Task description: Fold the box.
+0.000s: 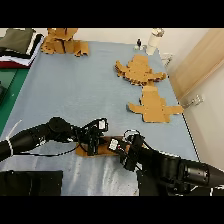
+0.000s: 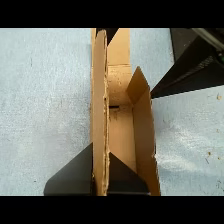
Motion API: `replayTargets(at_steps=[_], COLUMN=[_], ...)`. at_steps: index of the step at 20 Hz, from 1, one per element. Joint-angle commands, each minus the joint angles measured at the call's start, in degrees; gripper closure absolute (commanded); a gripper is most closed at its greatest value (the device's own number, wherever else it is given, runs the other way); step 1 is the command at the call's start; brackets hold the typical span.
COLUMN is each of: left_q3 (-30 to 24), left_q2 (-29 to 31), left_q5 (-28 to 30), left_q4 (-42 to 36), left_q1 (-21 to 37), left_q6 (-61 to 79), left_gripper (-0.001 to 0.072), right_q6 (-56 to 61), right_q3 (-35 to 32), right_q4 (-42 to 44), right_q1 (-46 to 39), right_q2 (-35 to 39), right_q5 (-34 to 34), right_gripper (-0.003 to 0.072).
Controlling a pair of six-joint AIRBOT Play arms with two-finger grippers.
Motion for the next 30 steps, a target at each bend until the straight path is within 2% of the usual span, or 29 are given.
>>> replayTargets(at_steps=[1, 3, 4, 7, 10, 15, 19, 24, 30], left_q3=[0.0, 0.0, 0.0, 0.0, 0.0, 0.0, 0.0, 0.0, 0.0], left_q2=[0.0, 0.0, 0.0, 0.0, 0.0, 0.0, 0.0, 0.0, 0.0], left_q5=[0.0, 0.0, 0.0, 0.0, 0.0, 0.0, 0.0, 0.0, 0.0], left_q4=[0.0, 0.0, 0.0, 0.0, 0.0, 0.0, 0.0, 0.0, 0.0], left_q1=[0.0, 0.0, 0.0, 0.0, 0.0, 0.0, 0.0, 0.0, 0.0], left_q6=[0.0, 0.0, 0.0, 0.0, 0.0, 0.0, 0.0, 0.0, 0.0], left_gripper=[0.0696, 0.0696, 0.0696, 0.0696, 0.0696, 0.0696, 0.0696, 0.0696, 0.0696], right_q6=[-7.9, -20.1, -28.7, -55.4, -74.5, -80.5, -75.6, -75.8, -87.9], right_q3=[-0.5, -1.8, -2.3, -2.7, -2.6, -1.2, -1.1, -1.3, -2.3], right_q4=[5.7, 15.3, 22.6, 45.1, 58.6, 62.5, 60.0, 59.5, 61.2], right_q1=[-3.4, -10.3, -15.0, -28.9, -37.0, -38.5, -38.5, -38.5, -38.5], right_q2=[0.7, 0.7, 0.7, -0.8, -5.3, -14.9, -14.7, -14.9, -15.5], right_q5=[2.6, 8.0, 10.0, 10.3, 9.4, 7.5, 7.3, 6.8, 7.0], right_gripper=[-0.0034, -0.0034, -0.0033, -0.0033, -0.0033, -0.0033, -0.0027, -0.0026, -0.0013])
